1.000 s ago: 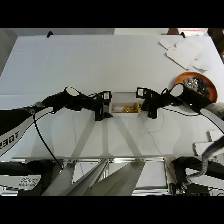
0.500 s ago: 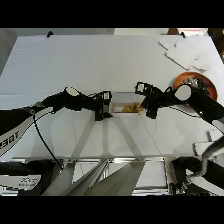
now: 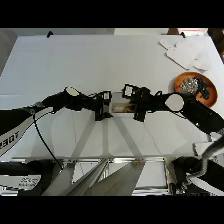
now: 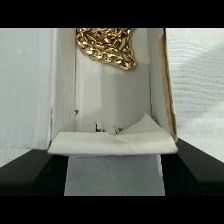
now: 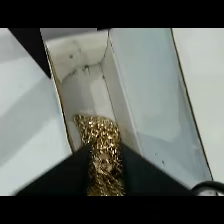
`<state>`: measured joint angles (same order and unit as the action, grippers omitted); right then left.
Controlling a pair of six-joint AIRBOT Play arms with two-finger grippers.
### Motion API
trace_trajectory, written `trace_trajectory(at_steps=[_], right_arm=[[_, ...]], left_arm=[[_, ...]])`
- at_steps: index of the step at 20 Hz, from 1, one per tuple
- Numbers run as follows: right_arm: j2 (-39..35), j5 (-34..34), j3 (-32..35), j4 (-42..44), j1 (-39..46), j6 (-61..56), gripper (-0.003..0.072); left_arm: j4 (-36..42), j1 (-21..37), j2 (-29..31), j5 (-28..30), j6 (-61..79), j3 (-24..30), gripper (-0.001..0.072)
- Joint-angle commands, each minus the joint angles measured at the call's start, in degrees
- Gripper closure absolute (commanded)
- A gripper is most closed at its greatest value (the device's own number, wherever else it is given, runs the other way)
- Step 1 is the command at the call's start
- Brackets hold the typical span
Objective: Fold the box and place the chain.
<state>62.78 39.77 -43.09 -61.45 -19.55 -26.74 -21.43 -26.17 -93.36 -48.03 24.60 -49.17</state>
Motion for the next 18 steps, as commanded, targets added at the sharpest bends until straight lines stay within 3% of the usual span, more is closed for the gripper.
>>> trace_trajectory(at_steps=[1, 8, 10, 13, 16, 18], right_arm=[[-0.24, -2.64, -0.04, -0.37, -0.59, -3.54, 0.0286], [-0.39, 4.07, 3.02, 0.5, 14.78, -0.42, 0.0331], [-0.04, 4.76, 5.6, 4.13, 20.15, 8.13, 0.0328], [3.56, 8.98, 6.25, 13.18, 26.36, 27.17, 0.0267], [10.01, 9.18, 6.23, 17.68, 26.95, 41.33, 0.0267], [13.75, 8.87, 6.21, 18.1, 25.59, 44.02, 0.0267]], left_arm=[[-0.02, 0.0, 0.02, 0.0, 0.0, -0.04, 0.0554], [-0.02, 0.0, 0.02, 0.0, 0.0, -0.04, 0.0554], [-0.02, 0.02, 0.02, 0.0, 0.0, -0.02, 0.0554], [-0.02, 0.0, 0.02, 0.0, 0.0, -0.02, 0.0554], [-0.02, 0.02, 0.02, 0.0, 0.0, -0.02, 0.0554], [-0.02, 0.02, 0.02, 0.0, 0.0, -0.02, 0.0554]])
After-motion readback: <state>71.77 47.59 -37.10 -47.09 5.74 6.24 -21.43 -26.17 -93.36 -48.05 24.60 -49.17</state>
